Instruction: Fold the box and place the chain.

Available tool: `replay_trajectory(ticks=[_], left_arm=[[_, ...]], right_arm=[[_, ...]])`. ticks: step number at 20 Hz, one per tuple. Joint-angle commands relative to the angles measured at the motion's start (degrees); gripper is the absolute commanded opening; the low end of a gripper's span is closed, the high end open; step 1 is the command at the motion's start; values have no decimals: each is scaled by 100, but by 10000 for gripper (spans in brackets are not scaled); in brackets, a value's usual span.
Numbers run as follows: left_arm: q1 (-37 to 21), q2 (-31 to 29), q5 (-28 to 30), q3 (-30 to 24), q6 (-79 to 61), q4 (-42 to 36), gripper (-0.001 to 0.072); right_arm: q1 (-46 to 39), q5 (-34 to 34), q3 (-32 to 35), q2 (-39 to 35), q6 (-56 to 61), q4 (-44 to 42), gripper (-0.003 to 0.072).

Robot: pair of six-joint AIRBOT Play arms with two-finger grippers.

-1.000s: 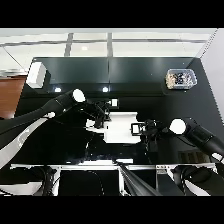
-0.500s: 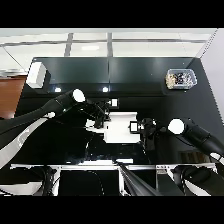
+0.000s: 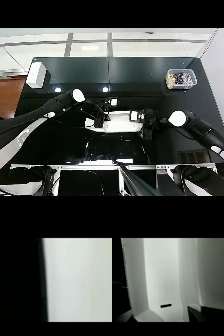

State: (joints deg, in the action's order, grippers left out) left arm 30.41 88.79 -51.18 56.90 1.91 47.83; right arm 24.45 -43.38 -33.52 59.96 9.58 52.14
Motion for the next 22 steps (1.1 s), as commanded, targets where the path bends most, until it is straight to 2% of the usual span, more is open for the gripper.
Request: replay_trajectory(ticks=[1,4,12,18,19,22], left_arm=[[0,0,-42,-2,-2,-11,29],[0,0,-55,-2,4,-11,29],[0,0,-85,15,337,208,28],[90,0,-334,223,866,901,28],[103,0,-326,223,866,890,28],[168,0,-313,223,857,896,28]], right_arm=[[-170,-162,-232,-11,-7,-24,710],[-170,-339,-232,-11,-4,-114,710],[-177,-68,-275,-17,0,-472,709],[-549,-160,-149,-4,-11,-511,709],[-538,-175,-79,-4,-114,-584,709],[-470,-184,140,118,-1368,-1464,710]])
